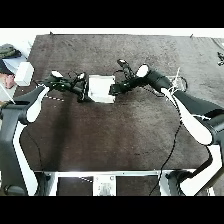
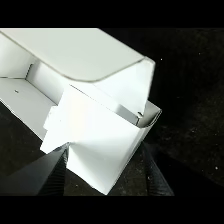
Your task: Fold the box and place the chain.
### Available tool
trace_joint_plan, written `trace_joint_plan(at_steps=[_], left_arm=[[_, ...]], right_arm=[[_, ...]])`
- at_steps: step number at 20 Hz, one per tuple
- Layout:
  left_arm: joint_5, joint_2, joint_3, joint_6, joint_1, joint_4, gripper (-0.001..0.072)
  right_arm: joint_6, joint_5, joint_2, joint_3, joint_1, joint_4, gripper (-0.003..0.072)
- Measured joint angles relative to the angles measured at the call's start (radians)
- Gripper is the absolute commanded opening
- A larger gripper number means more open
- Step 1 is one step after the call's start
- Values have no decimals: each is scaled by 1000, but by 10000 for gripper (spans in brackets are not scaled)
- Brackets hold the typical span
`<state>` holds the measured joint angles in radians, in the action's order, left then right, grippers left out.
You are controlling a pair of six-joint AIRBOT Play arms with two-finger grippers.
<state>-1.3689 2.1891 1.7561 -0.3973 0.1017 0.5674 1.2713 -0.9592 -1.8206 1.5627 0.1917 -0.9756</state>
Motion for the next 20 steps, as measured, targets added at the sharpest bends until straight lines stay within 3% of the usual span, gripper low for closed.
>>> trace_joint_plan(at_steps=[15,20], left_arm=[[0,0,0,0,0,0,415],[0,0,0,0,0,0,415]], right_arm=[[131,33,-6,12,48,-152,475],[201,-52,-77,126,68,-217,475]])
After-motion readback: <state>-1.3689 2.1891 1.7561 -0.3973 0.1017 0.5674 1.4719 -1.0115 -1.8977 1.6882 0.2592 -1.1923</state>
